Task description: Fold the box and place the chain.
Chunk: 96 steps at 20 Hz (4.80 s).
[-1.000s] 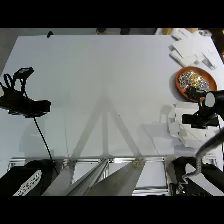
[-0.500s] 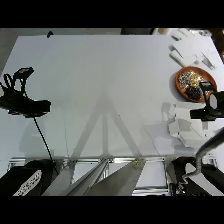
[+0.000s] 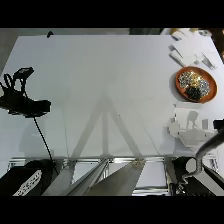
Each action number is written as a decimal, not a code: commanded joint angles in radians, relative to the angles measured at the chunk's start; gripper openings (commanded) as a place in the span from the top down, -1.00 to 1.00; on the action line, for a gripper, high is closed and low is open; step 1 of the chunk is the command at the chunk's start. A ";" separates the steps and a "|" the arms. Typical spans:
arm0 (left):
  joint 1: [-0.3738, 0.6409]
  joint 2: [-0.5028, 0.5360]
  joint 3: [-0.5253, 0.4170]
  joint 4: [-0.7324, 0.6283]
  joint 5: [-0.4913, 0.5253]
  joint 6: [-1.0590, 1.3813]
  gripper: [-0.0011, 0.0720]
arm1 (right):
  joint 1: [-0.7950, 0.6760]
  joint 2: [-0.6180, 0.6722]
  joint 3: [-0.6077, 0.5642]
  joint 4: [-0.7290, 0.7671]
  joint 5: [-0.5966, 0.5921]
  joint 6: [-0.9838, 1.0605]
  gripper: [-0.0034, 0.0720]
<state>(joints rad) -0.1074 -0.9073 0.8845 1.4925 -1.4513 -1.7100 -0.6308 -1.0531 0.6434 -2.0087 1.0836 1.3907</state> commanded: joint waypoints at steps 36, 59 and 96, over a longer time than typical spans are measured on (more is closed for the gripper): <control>0.000 0.001 -0.001 -0.003 0.100 0.006 0.95 | 0.999 0.492 -0.352 0.717 -0.397 0.233 0.86; -0.222 -0.701 -0.019 -1.177 0.332 1.226 -0.75 | 0.999 0.492 -0.352 0.690 -0.388 0.234 0.86; -0.476 -0.632 0.014 -0.969 0.594 1.938 0.96 | 0.999 0.494 -0.063 0.632 -0.204 0.120 -0.16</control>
<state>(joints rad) -0.5709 -1.5249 0.8989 0.5209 -0.8921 0.2111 0.3679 -0.5598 0.5743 -1.3682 0.8551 1.5143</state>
